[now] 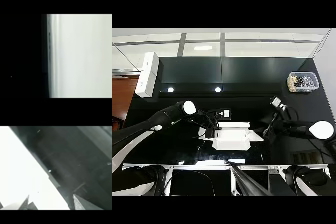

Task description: Fold the box and place the chain.

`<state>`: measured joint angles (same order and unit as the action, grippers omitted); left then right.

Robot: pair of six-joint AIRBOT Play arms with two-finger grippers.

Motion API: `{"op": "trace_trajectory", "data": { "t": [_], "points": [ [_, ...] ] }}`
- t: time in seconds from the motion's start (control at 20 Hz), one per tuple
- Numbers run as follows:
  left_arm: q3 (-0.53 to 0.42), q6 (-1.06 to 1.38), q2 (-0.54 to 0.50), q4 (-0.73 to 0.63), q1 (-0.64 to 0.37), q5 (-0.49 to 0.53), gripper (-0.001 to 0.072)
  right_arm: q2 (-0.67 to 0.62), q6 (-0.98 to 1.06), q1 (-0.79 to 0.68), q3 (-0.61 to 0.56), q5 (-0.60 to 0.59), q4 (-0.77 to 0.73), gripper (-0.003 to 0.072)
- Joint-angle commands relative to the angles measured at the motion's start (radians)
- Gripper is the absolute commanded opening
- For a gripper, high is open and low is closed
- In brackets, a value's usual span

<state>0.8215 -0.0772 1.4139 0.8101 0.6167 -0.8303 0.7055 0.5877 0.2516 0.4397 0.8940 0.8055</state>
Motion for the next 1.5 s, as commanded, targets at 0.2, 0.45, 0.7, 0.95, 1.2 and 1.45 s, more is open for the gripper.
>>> {"op": "trace_trajectory", "data": {
  "t": [0.2,0.45,0.7,0.95,1.2,1.45],
  "points": [
    [-0.001,0.025,0.004,-0.011,0.001,-0.015,0.003,0.023,-0.216,0.135,-0.091,-0.003,0.135,0.0641],
    [-0.001,0.025,0.004,-0.011,0.001,-0.015,0.003,0.123,-0.246,0.208,-0.091,0.01,0.048,0.0642],
    [-0.001,0.025,0.004,-0.011,0.0,-0.015,0.003,0.154,-0.309,0.29,-0.091,-0.014,0.043,0.0641],
    [-0.001,0.025,0.004,-0.011,0.0,-0.015,0.003,0.158,-0.303,0.349,-0.093,-0.128,-0.01,0.0641],
    [-0.001,0.025,0.004,-0.011,0.0,-0.015,0.003,0.159,-0.299,0.361,-0.093,-0.249,-0.096,0.0641],
    [-0.001,0.025,0.004,-0.011,0.0,-0.015,0.003,0.149,-0.296,0.358,-0.07,-0.254,-0.013,0.0641]
  ]
}}
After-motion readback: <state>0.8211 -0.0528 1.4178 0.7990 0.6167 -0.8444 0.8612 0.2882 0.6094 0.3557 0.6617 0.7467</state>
